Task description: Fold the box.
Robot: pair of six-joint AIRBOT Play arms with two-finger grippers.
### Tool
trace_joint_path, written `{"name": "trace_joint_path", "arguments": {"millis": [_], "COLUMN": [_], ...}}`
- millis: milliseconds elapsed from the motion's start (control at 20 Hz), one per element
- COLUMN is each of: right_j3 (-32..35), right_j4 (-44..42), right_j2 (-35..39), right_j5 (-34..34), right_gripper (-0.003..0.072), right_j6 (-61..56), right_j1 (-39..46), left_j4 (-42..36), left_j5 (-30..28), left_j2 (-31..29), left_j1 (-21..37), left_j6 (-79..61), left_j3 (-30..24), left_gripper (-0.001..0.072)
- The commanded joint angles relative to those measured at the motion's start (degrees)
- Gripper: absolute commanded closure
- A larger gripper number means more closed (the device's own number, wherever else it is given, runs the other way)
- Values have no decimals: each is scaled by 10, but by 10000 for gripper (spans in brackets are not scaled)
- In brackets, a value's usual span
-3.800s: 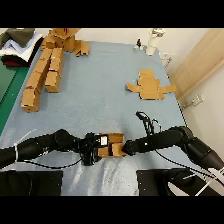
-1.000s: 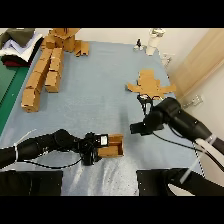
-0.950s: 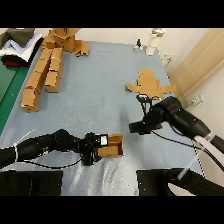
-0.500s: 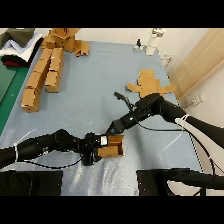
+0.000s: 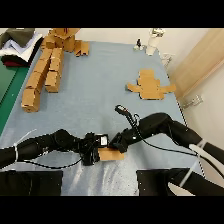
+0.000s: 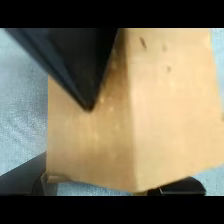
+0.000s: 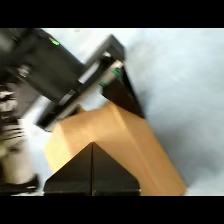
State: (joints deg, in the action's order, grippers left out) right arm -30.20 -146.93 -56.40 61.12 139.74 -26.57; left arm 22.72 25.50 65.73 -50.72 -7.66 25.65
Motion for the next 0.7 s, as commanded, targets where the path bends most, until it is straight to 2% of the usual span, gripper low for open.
{"name": "trace_joint_path", "arguments": {"millis": [0,200,350,450,600,650], "right_j3": [41,41,41,41,42,47], "right_j4": [72,162,288,335,342,341], "right_j2": [82,137,151,154,163,169], "right_j5": [-98,-162,-187,-212,-220,-221], "right_gripper": [685,684,682,662,456,442], "right_j6": [-2,-2,-2,1,44,59], "right_j1": [-45,-135,-204,-236,-265,-269], "left_j4": [0,0,0,0,0,0], "left_j5": [0,0,0,0,0,0], "left_j2": [0,0,0,0,0,0], "left_j1": [0,0,0,0,0,0], "left_j6": [0,0,0,0,0,0], "left_j3": [0,0,0,0,0,0], "left_gripper": [196,196,196,196,196,196]}}
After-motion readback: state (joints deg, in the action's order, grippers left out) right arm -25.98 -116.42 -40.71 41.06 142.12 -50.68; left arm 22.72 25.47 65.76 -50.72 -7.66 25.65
